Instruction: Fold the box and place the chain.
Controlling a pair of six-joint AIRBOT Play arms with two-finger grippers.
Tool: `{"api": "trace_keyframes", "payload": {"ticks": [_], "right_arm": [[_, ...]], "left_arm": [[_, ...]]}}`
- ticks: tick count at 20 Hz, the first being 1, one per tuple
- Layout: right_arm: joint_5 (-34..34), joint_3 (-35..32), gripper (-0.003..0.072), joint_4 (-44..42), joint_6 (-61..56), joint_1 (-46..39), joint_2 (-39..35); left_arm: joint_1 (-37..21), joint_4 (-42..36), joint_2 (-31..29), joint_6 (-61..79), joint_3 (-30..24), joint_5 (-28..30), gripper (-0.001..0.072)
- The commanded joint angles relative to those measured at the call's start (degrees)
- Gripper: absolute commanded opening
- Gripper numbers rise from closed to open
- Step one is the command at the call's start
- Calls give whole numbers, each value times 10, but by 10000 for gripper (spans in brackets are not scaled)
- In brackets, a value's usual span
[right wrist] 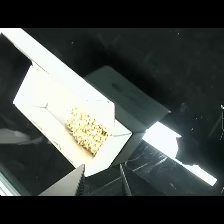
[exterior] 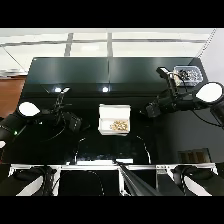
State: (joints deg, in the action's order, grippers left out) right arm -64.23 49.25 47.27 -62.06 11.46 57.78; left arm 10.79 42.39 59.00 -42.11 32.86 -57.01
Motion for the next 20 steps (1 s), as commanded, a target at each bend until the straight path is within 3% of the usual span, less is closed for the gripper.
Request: {"api": "trace_keyframes", "payload": {"ticks": [1, 3, 6, 12, 20], "right_arm": [[13, 1, 273, 0, -1, 0, 0], [17, 1, 273, 0, -1, 0, 0], [17, 1, 273, -1, -1, 0, 0], [19, 1, 273, -1, -1, 1, 0], [28, -1, 273, -1, -1, 1, 0]], "left_arm": [[25, -54, 1, 363, -12, 17, 713], [57, -53, 2, 481, -12, 44, 712], [82, -37, 24, 507, -6, 113, 708], [82, -61, 124, 568, 16, 84, 709], [93, -109, 157, 575, 18, 87, 709]]}}
